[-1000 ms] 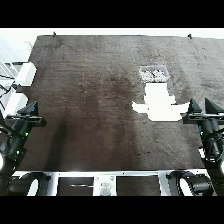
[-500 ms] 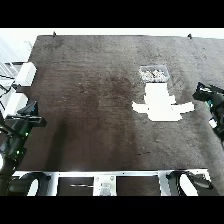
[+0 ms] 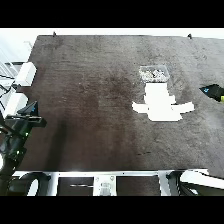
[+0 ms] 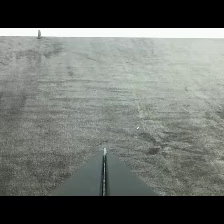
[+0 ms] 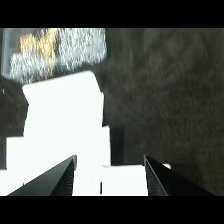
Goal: Fold the box and place the chain.
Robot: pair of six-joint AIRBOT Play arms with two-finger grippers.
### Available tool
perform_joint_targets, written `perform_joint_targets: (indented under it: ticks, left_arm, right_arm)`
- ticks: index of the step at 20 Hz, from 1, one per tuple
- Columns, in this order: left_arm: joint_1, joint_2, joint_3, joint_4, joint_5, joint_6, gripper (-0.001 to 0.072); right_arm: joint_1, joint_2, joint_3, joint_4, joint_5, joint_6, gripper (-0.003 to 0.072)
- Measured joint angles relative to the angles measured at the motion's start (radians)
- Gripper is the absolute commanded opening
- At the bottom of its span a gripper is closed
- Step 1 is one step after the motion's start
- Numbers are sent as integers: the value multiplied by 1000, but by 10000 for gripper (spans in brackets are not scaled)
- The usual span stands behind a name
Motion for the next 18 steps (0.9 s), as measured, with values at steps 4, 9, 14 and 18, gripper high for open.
perform_joint_targets:
  ticks: [4, 9, 14, 18]
  left_arm:
    - [0, 0, 0, 0, 0, 0, 19]
    - [0, 0, 0, 0, 0, 0, 20]
    - [0, 0, 0, 0, 0, 0, 20]
    - [0, 0, 0, 0, 0, 0, 20]
  right_arm:
    - [-21, -187, 229, -113, 193, 105, 515]
    - [-25, -348, 368, -198, 299, 162, 518]
    - [-3, -447, 397, -218, 362, 165, 522]
    - [19, -493, 402, -219, 390, 157, 522]
